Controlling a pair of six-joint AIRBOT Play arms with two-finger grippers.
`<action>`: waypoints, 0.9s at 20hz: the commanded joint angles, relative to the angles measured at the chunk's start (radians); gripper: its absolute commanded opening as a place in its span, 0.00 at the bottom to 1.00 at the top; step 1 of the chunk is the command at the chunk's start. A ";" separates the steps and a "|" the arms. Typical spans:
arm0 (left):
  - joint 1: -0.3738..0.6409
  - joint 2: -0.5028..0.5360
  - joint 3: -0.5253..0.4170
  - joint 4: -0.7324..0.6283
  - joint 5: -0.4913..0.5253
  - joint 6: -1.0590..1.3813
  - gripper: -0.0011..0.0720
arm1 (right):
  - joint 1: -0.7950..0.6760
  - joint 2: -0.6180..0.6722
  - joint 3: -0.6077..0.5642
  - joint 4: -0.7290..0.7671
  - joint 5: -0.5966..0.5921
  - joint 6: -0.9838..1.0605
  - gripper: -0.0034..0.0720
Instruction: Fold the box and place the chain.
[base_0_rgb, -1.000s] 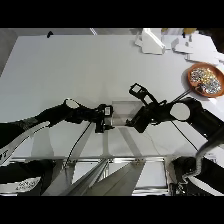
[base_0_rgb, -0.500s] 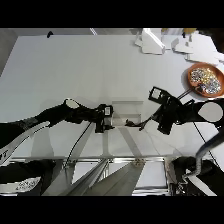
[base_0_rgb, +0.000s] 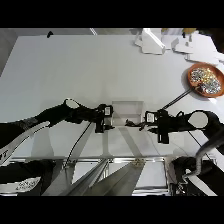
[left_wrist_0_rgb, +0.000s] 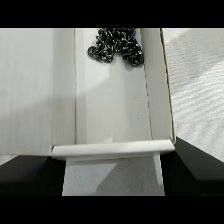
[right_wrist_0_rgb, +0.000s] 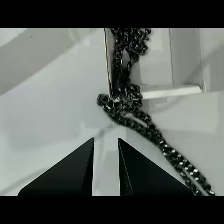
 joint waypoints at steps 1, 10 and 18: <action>0.000 0.000 0.000 0.000 0.000 0.000 0.36 | -0.001 -0.005 -0.016 0.069 -0.068 -0.064 0.25; 0.000 0.000 0.000 0.000 0.000 0.000 0.36 | 0.069 -0.052 -0.016 0.080 -0.112 -0.071 0.19; 0.000 0.000 0.000 0.000 0.000 0.000 0.36 | 0.069 -0.052 -0.016 0.030 -0.122 -0.031 0.18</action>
